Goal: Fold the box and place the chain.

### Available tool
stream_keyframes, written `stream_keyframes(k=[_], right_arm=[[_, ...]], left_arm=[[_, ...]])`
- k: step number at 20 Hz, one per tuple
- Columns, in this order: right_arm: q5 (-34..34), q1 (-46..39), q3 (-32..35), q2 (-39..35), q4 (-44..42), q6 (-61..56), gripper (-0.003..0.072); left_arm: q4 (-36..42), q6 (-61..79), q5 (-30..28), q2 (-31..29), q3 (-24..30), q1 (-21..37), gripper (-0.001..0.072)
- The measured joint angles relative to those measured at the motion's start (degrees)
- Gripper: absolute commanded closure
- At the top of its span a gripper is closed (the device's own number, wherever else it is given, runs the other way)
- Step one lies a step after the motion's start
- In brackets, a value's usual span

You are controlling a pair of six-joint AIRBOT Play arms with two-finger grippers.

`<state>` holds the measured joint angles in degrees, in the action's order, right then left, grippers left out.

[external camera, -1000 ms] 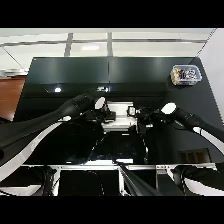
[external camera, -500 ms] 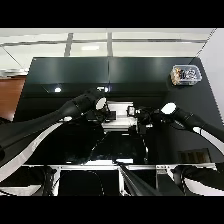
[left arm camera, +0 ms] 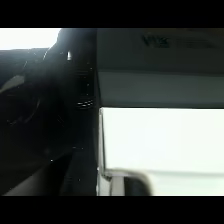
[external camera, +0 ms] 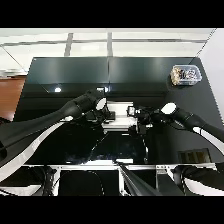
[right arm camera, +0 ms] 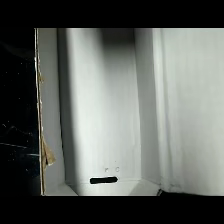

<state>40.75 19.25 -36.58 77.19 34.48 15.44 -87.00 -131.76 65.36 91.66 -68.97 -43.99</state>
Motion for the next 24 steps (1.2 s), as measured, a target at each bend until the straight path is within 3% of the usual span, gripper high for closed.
stream_keyframes(k=[1,2,3,8,9,10,15,22,23,24], right_arm=[[0.0,0.0,0.0,0.0,0.0,0.0,0.0216],[0.0,0.0,0.0,0.0,0.0,0.0,0.0215],[0.0,0.0,0.0,0.0,0.0,0.1,0.0215],[0.0,0.0,0.0,0.0,0.0,0.1,0.0214],[0.0,0.0,0.0,0.0,0.0,0.0,0.0060],[-0.3,0.0,0.0,0.0,0.0,-0.1,-0.0034],[-0.9,-0.7,0.1,-1.6,1.2,0.0,-0.0034],[3.9,-2.3,0.1,-5.9,3.8,-0.3,-0.0034],[4.5,-2.4,0.1,-6.0,3.7,-0.3,0.0040],[4.9,-2.4,0.1,-6.2,3.7,-0.3,0.0186]], left_arm=[[0.0,0.0,0.2,0.0,0.0,0.0,0.0524],[0.0,0.0,0.2,0.1,0.0,0.0,0.0630],[0.3,0.0,-0.1,0.1,0.0,0.0,0.0686],[1.0,0.1,-0.1,0.2,0.0,0.0,0.0686],[1.1,0.1,-0.2,0.2,0.0,0.0,0.0686],[1.2,0.1,-0.2,0.2,0.0,0.0,0.0686],[0.9,1.1,-0.2,0.2,0.0,0.2,0.0686],[0.5,1.8,0.0,0.2,0.0,0.4,0.0685],[0.5,1.8,0.0,0.2,0.0,0.4,0.0685],[0.5,1.7,0.0,0.2,0.0,0.4,0.0685]])
